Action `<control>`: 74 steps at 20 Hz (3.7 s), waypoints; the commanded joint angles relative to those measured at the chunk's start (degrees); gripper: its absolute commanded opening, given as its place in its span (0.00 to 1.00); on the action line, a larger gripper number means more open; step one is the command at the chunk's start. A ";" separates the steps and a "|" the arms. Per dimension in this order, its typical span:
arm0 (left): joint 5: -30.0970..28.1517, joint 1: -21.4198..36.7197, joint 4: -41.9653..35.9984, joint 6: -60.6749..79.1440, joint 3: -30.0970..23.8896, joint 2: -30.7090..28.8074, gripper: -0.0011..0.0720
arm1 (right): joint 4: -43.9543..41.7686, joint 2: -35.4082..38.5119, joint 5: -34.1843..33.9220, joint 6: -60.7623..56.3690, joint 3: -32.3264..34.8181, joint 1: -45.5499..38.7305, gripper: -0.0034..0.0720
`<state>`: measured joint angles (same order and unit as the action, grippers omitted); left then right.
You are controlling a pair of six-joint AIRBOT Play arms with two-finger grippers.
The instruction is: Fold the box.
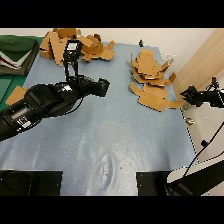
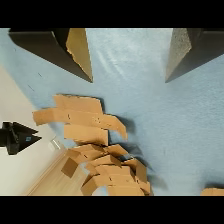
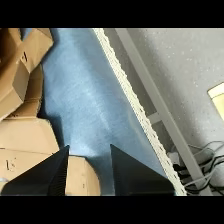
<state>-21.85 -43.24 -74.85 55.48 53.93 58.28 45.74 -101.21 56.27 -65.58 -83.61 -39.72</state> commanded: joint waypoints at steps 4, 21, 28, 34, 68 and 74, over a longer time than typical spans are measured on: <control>-0.04 0.00 -0.02 0.00 0.04 0.00 0.97 | 5.33 -0.04 6.84 -2.10 1.38 -0.07 0.59; -2.03 0.15 -3.87 -0.13 0.04 0.00 0.97 | 4.15 -1.55 11.56 0.44 3.72 8.35 0.05; -20.83 7.30 -4.02 -0.76 -0.02 0.55 0.97 | 0.39 7.48 13.27 0.04 15.93 18.91 0.05; -29.94 18.53 -8.98 14.75 -0.96 5.35 0.97 | -5.60 21.14 1.44 1.53 31.30 37.40 0.05; -68.37 43.01 -88.61 78.73 7.54 45.68 0.81 | 14.03 41.33 -17.31 -10.43 51.93 62.40 0.05; -67.60 39.89 -88.17 78.64 11.50 45.70 0.81 | 15.06 43.98 -16.85 -10.97 51.91 65.90 0.05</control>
<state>-88.58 -2.50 -162.28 133.99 64.03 103.22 60.29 -58.19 38.89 -76.20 -31.66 25.19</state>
